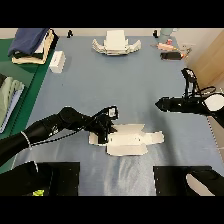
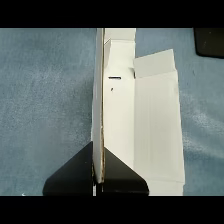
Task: Fold the box.
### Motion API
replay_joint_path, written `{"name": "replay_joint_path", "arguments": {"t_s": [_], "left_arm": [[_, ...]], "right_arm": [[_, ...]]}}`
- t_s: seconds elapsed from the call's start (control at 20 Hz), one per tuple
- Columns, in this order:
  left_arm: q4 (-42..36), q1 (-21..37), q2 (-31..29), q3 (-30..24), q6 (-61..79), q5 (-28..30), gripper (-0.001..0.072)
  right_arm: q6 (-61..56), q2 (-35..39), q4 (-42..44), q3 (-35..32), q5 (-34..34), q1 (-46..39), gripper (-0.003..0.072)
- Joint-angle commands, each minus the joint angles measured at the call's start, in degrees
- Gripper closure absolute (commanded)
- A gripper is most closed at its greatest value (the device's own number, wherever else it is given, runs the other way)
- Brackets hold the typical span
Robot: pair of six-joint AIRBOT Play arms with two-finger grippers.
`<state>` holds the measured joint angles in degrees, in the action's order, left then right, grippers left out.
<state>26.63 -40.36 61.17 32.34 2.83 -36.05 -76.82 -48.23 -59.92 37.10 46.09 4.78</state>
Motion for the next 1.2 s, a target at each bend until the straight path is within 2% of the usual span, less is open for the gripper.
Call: {"name": "replay_joint_path", "arguments": {"t_s": [0.0, 0.25, 0.35, 0.5, 0.6, 0.7, 0.85, 0.9, 0.95, 1.0, 1.05, 1.15], "left_arm": [[0.3, 0.0, 0.0, 0.0, -1.4, -0.4, 0.0694], [0.3, 0.0, 0.0, 0.0, -1.4, -0.5, 0.0695], [0.3, 0.0, 0.0, 0.0, -1.4, -0.5, 0.0694], [0.3, 0.0, 0.0, 0.0, -1.4, -0.5, 0.0695], [0.3, 0.0, 0.0, 0.0, -1.4, -0.5, 0.0695], [0.3, 0.0, 0.0, 0.0, -1.4, -0.5, 0.0694], [0.3, 0.0, 0.0, 0.0, -1.4, -0.5, 0.0695], [0.3, 0.0, 0.0, 0.0, -1.4, -0.5, 0.0695], [0.3, 0.0, 0.0, 0.0, -1.4, -0.5, 0.0694], [0.3, 0.0, 0.0, 0.0, -1.4, -0.5, 0.0694], [0.3, 0.0, 0.0, 0.0, -1.4, -0.4, 0.0695], [0.3, 0.0, 0.0, 0.0, -1.4, -0.5, 0.0694]], "right_arm": [[-0.1, 0.0, 1.4, 0.0, 3.8, 0.0, 0.0682], [-0.1, 2.3, 3.2, 0.1, 17.2, 1.6, 0.0682], [-0.4, 4.4, 3.4, 0.1, 23.0, 6.0, 0.0682], [-3.8, 7.5, 3.5, 0.0, 29.3, 17.8, 0.0682], [-7.8, 9.1, 1.8, -0.2, 28.8, 27.9, 0.0682], [-13.9, 10.2, -2.5, -1.0, 25.1, 38.9, 0.0682], [-22.2, 10.3, -18.2, -2.5, 20.1, 57.7, 0.0679], [-22.2, 10.0, -23.9, -3.0, 19.2, 62.9, 0.0599], [-22.2, 9.3, -30.1, -3.7, 18.1, 67.1, 0.0315], [-22.1, 8.4, -35.6, -4.4, 17.2, 69.8, 0.0139], [-21.4, 7.0, -39.9, -5.3, 16.5, 71.2, 0.0126], [-17.2, 3.3, -41.9, -6.2, 15.9, 71.2, 0.0126]]}}
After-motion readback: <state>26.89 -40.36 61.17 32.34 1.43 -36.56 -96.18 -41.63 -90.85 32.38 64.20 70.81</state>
